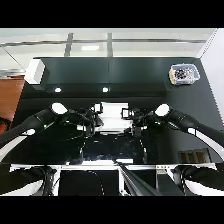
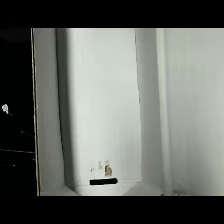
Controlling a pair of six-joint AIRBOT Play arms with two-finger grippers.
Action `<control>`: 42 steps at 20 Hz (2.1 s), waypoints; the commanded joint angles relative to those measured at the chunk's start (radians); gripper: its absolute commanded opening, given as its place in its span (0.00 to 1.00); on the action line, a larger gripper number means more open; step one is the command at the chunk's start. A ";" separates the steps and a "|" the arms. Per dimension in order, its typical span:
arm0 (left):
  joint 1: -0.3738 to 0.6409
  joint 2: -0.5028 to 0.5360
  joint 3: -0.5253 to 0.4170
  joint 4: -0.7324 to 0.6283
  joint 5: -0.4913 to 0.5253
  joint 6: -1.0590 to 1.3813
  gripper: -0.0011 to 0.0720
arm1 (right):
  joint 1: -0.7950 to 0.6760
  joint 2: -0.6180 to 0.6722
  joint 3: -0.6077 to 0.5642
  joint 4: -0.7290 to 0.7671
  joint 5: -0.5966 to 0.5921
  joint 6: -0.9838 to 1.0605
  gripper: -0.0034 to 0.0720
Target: Fold the box and place the chain.
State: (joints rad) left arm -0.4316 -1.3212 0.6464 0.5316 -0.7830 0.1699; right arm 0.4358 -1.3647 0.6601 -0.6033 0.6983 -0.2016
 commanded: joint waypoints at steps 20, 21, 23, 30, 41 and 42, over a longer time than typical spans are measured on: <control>0.669 0.111 -0.080 0.204 -0.417 -1.232 0.05 | 0.000 -0.001 0.000 0.000 0.000 0.000 0.27; 0.698 0.056 -0.098 0.138 -0.429 -1.211 0.05 | 0.000 -0.001 0.000 0.000 0.000 0.000 0.27; 0.694 -0.038 -0.102 0.101 -0.422 -1.209 0.05 | 0.000 -0.001 0.000 0.000 0.000 0.000 0.27; 0.405 -0.133 -0.057 -0.040 -0.354 -1.082 0.05 | 0.000 -0.001 0.000 0.000 0.000 0.000 0.27; 0.296 -0.134 0.067 -0.039 -0.464 -1.136 0.75 | 0.000 -0.001 0.000 0.000 0.000 0.000 0.27; 0.269 -0.134 0.092 0.002 -0.452 -1.180 0.75 | 0.000 -0.001 0.000 0.000 0.000 0.000 0.27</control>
State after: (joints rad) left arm -0.1062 -1.4544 0.6971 0.4843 -1.2438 -0.9382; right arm 0.4358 -1.3647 0.6601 -0.6037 0.6983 -0.2012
